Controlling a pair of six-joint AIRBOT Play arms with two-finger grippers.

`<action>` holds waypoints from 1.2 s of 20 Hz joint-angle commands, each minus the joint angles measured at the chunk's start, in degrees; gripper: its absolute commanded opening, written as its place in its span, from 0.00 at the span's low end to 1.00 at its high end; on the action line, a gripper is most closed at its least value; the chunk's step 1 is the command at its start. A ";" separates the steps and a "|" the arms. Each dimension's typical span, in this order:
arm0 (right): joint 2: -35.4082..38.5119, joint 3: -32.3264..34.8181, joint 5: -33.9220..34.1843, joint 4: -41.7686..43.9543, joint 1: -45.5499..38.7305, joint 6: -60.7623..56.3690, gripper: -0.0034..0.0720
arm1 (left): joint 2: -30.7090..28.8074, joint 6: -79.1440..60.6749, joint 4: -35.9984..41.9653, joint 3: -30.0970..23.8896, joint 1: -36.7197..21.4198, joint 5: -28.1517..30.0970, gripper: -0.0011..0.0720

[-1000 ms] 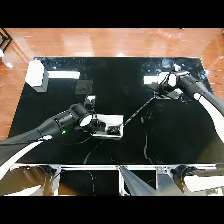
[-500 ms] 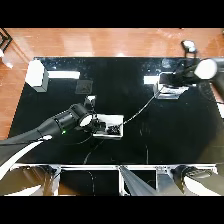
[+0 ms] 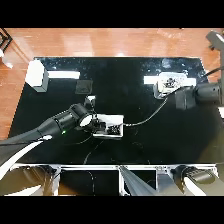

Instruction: Fold the box and place the chain.

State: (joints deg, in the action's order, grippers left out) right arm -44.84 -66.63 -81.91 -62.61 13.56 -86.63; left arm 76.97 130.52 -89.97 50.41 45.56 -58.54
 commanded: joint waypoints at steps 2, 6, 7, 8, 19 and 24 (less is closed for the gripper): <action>1.33 5.11 5.03 6.71 9.44 -1.01 0.07 | 0.02 -0.02 -0.02 0.00 0.02 -0.02 0.05; -1.29 9.99 19.54 9.51 19.23 -3.02 0.07 | 0.02 -0.02 -0.02 0.00 0.02 -0.02 0.05; -2.93 9.97 22.58 10.34 21.18 -2.97 0.07 | 0.02 -0.02 -0.02 0.00 0.02 -0.02 0.05; -4.35 9.97 25.90 11.47 22.43 -2.86 0.07 | 0.02 -0.02 0.00 0.00 0.02 -0.02 0.04; -6.54 7.13 40.39 18.97 21.44 1.20 0.07 | 0.20 -0.02 0.02 0.00 0.02 -0.22 0.05; -6.21 4.04 38.62 19.23 18.05 1.66 0.07 | 0.20 -0.02 0.00 0.00 0.02 -0.22 0.05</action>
